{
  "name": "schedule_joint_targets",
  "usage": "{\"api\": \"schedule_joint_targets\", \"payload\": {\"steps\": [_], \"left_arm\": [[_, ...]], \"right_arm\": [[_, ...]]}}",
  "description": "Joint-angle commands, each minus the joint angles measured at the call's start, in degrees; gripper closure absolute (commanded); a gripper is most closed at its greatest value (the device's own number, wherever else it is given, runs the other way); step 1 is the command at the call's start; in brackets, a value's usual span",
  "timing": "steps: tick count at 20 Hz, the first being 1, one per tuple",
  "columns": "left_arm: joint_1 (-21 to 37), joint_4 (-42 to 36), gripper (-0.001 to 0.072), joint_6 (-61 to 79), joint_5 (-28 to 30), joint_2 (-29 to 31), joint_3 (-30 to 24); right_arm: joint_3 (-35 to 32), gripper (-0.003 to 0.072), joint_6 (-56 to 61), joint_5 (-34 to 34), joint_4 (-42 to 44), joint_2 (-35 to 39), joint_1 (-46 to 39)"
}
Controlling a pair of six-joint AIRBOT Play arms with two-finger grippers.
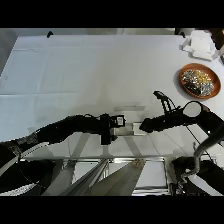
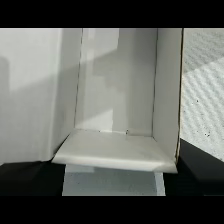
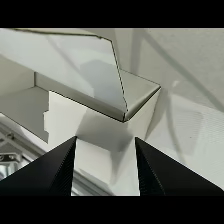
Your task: Fold the box and place the chain.
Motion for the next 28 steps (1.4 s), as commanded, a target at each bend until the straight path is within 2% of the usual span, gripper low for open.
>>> {"api": "schedule_joint_targets", "payload": {"steps": [1, 5, 7, 11, 16, 21, 28], "left_arm": [[0.04, 0.02, 0.0396, 0.02, -0.02, 0.04, -0.02], [0.04, 0.02, 0.0396, 0.02, 0.0, 0.04, -0.02], [0.04, 0.02, 0.0396, 0.02, 0.0, 0.04, -0.02], [0.04, 0.02, 0.0396, 0.02, 0.0, 0.04, -0.02], [0.04, 0.02, 0.0396, 0.02, 0.02, 0.04, -0.02], [0.04, 0.02, 0.0396, 0.02, 0.0, 0.04, -0.02], [0.04, 0.02, 0.0396, 0.02, 0.0, 0.04, -0.02]], "right_arm": [[1.51, 0.0276, 5.79, -1.33, -4.13, -0.07, 3.76], [1.53, 0.0274, 13.9, -2.47, -13.22, -0.07, 8.37], [1.53, 0.0246, 15.67, -3.63, -13.75, -0.07, 9.92], [2.89, 0.0247, 24.44, -7.04, -16.68, -0.63, 14.47], [5.27, 0.0247, 44.15, -5.22, -33.42, -1.55, 20.0], [5.29, 0.0248, 49.05, -4.42, -34.82, -2.05, 23.43], [5.29, 0.0248, 54.49, -5.35, -34.86, -6.58, 27.78]]}}
